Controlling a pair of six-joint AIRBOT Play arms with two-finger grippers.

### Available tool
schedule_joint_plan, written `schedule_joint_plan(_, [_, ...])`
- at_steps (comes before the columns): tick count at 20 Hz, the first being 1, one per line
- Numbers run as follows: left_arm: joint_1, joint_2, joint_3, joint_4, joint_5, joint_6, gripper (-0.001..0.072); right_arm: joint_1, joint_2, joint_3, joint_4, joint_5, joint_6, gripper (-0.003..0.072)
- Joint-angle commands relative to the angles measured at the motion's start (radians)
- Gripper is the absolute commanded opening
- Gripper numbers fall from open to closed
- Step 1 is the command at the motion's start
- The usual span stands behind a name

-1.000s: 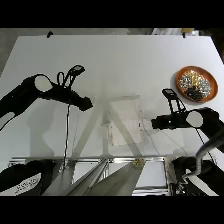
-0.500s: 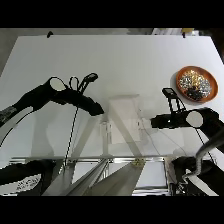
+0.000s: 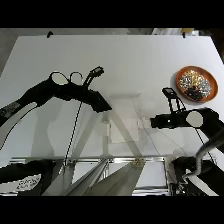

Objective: Fold the box and place the chain.

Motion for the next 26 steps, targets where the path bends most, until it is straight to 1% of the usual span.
schedule_joint_plan(1, [0.011, -0.039, 0.016, -0.016, -0.015, 0.008, 0.0543, 0.001, 0.001, -0.001, 0.000, 0.003, -0.002, 0.0019])
schedule_joint_plan(2, [0.020, -0.053, 0.016, -0.018, -0.021, -0.001, 0.0564, 0.001, 0.001, -0.001, 0.000, 0.003, -0.002, 0.0019])
schedule_joint_plan(6, [0.011, -0.128, 0.016, -0.014, -0.066, -0.012, 0.0565, 0.001, 0.001, -0.001, 0.000, 0.003, -0.002, 0.0019])
schedule_joint_plan(8, [0.001, -0.167, 0.019, -0.045, -0.066, 0.008, 0.0570, 0.001, 0.001, -0.001, 0.000, 0.003, -0.002, 0.0019])
schedule_joint_plan(10, [-0.008, -0.191, 0.031, -0.093, -0.066, 0.039, 0.0568, 0.001, 0.001, -0.001, 0.000, 0.003, -0.002, 0.0019])
schedule_joint_plan(13, [-0.024, -0.205, 0.068, -0.097, -0.091, 0.056, 0.0555, 0.001, 0.001, -0.001, 0.000, 0.003, -0.002, 0.0019])
schedule_joint_plan(14, [-0.024, -0.209, 0.080, -0.086, -0.114, 0.060, 0.0506, 0.001, 0.001, -0.001, 0.000, 0.003, -0.002, 0.0019])
schedule_joint_plan(16, [-0.024, -0.215, 0.088, -0.058, -0.154, 0.079, 0.0486, 0.001, 0.001, -0.001, 0.000, 0.003, -0.002, 0.0019])
schedule_joint_plan(17, [-0.024, -0.215, 0.088, -0.045, -0.156, 0.081, 0.0421, 0.001, 0.001, -0.001, 0.000, 0.003, -0.002, 0.0019])
schedule_joint_plan(18, [-0.024, -0.215, 0.089, -0.027, -0.156, 0.081, 0.0372, 0.001, 0.001, -0.001, 0.000, 0.003, -0.002, 0.0019])
schedule_joint_plan(19, [-0.024, -0.215, 0.089, -0.010, -0.156, 0.081, 0.0363, 0.001, 0.001, -0.001, 0.000, 0.003, -0.002, 0.0019])
schedule_joint_plan(20, [-0.024, -0.215, 0.089, 0.005, -0.155, 0.081, 0.0287, 0.001, 0.001, -0.001, 0.000, 0.003, -0.002, 0.0019])
schedule_joint_plan(21, [-0.024, -0.215, 0.089, 0.014, -0.151, 0.082, 0.0253, 0.001, 0.001, -0.001, 0.000, 0.003, -0.002, 0.0019])
schedule_joint_plan(22, [-0.024, -0.215, 0.089, 0.019, -0.145, 0.085, 0.0244, 0.001, 0.001, -0.001, 0.000, 0.002, -0.002, 0.0019])
schedule_joint_plan(23, [-0.024, -0.215, 0.089, 0.019, -0.144, 0.112, 0.0165, 0.001, 0.001, -0.001, 0.000, 0.002, -0.002, 0.0019])
schedule_joint_plan(24, [-0.024, -0.215, 0.089, 0.019, -0.143, 0.138, 0.0137, 0.001, 0.001, -0.001, 0.000, 0.002, -0.002, 0.0019])
schedule_joint_plan(26, [-0.024, -0.215, 0.089, 0.013, -0.135, 0.176, 0.0125, 0.001, 0.001, -0.001, 0.000, 0.002, -0.002, 0.0019])
